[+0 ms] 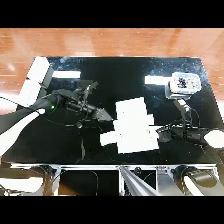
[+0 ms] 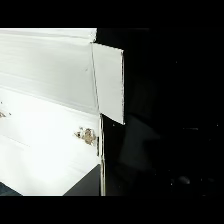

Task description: Fold the box and place the chain.

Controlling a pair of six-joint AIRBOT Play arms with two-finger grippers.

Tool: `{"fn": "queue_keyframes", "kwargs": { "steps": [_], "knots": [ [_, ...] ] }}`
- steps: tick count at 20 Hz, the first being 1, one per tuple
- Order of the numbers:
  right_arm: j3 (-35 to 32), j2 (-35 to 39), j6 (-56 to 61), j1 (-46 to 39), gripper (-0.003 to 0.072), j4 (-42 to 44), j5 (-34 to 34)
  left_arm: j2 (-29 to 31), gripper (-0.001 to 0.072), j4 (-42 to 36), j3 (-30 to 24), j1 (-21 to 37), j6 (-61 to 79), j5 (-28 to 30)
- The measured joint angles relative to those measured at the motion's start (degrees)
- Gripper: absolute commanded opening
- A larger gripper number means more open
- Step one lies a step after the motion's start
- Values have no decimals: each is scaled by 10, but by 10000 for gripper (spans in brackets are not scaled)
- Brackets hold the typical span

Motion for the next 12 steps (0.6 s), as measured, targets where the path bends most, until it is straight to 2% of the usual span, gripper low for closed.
{"fn": "queue_keyframes", "kwargs": {
  "steps": [7,12],
  "knots": [
    [0,0,2,0,34,4,12,-79,617,-16,81,-56,41,48],
    [0,0,3,0,35,5,15,-113,616,-17,110,-80,52,80]
  ]
}}
